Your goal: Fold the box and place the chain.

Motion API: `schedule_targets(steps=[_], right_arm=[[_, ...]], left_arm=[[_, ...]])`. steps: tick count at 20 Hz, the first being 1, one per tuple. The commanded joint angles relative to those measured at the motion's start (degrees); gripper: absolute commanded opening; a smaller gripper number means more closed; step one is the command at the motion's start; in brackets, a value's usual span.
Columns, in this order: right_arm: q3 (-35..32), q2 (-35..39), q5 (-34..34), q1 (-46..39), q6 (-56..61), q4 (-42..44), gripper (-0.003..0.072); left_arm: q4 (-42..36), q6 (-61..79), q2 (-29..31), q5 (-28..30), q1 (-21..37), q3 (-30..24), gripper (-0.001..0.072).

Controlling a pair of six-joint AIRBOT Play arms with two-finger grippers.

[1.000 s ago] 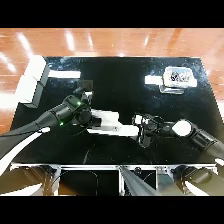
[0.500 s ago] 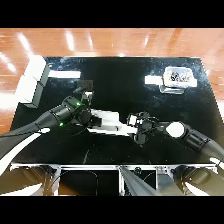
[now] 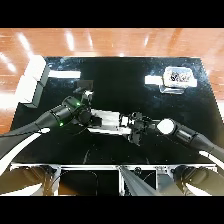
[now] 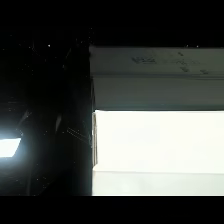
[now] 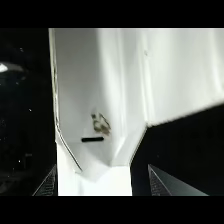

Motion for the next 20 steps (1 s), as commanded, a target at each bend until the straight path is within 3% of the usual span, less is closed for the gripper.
schedule_targets(steps=[1,2,3,5,16,17,18,20], right_arm=[[1.2,-2.6,-0.3,1.4,-4.6,3.2,0.0680],[1.5,-3.2,-0.4,1.5,-5.4,3.6,0.0563],[1.6,-3.7,-0.6,1.5,-5.4,3.6,0.0542],[1.7,-3.8,-0.7,1.6,-5.5,3.5,0.0253],[2.0,-5.4,-3.1,3.1,-7.4,8.8,0.0251],[2.3,-6.0,-3.1,3.6,-7.7,9.6,0.0226],[2.9,-6.5,-3.3,4.0,-7.8,10.0,0.0098],[4.1,-7.1,-4.4,4.3,-7.8,11.9,0.0075]], left_arm=[[-0.1,0.0,0.0,0.1,-0.1,0.0,0.0032],[-0.1,0.0,0.0,0.1,-0.1,0.0,0.0031],[-0.2,0.0,0.0,0.1,-0.1,0.0,0.0032],[-0.3,0.0,0.0,0.1,-0.1,0.0,0.0032],[-1.8,0.0,0.0,0.0,-0.1,0.0,0.0032],[-2.0,0.0,0.0,0.1,-0.1,0.0,0.0032],[-2.1,0.0,0.0,0.1,-0.1,0.0,0.0032],[-2.3,0.0,0.0,0.1,-0.1,0.0,0.0032]])
